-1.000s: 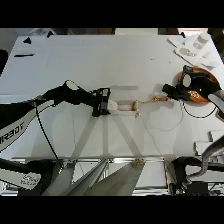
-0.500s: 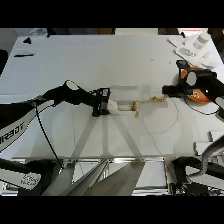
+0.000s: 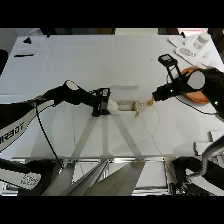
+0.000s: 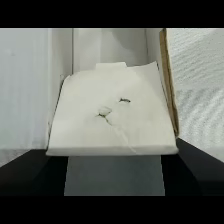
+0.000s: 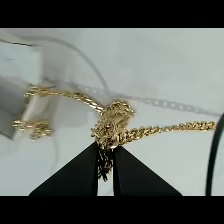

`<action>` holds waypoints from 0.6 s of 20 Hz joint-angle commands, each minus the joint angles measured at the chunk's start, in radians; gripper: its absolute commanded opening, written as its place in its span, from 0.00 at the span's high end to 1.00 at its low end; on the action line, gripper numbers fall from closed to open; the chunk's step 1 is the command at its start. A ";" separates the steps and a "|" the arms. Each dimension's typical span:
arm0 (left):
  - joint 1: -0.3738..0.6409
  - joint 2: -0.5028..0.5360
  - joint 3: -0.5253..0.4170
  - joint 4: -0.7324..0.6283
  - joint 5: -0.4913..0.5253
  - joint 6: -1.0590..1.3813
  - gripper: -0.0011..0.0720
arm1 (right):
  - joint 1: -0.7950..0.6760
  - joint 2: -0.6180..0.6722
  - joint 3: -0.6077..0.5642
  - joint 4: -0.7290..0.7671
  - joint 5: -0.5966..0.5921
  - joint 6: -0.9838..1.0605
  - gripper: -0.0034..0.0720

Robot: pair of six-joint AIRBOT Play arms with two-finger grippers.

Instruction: Fold the box and place the chain.

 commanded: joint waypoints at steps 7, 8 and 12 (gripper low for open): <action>0.000 0.000 0.001 0.000 0.000 0.000 0.70 | 0.272 0.012 0.001 0.084 -0.293 0.119 0.94; 0.000 0.000 0.001 0.000 0.000 0.000 0.70 | 0.294 0.012 0.001 0.084 -0.329 0.131 0.94; 0.000 0.000 0.001 0.000 0.000 0.000 0.70 | 0.365 -0.003 0.001 0.084 -0.367 0.143 0.94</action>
